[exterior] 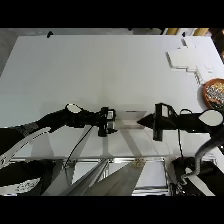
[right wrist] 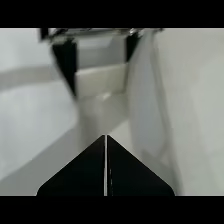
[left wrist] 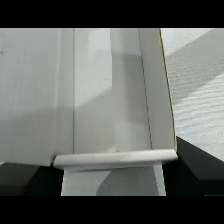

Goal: Fold the box and place the chain.

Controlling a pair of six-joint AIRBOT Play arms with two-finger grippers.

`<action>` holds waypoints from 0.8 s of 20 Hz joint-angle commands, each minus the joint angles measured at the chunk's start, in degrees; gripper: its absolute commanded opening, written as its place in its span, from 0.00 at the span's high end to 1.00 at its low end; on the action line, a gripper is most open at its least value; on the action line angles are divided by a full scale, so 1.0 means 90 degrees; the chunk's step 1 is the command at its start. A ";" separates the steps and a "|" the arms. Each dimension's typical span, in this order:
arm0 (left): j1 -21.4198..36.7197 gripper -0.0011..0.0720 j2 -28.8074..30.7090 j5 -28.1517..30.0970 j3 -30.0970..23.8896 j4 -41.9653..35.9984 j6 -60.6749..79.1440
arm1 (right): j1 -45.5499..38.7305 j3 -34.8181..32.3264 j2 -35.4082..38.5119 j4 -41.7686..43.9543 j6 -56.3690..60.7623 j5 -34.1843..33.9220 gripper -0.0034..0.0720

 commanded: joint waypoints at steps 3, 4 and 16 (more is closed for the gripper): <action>0.0002 0.95 0.0000 0.0000 0.0005 0.0002 0.0002 | 0.0267 0.0010 -0.1698 0.2528 -0.0228 -0.2528 0.93; 0.0002 0.95 0.0000 0.0000 0.0005 0.0002 0.0000 | 0.0270 0.0007 -0.1967 0.2453 -0.0216 -0.2528 0.93; 0.0002 0.95 0.0000 -0.0002 0.0005 0.0002 0.0000 | 0.0267 0.0350 -0.1387 0.0797 0.1137 -0.1617 0.93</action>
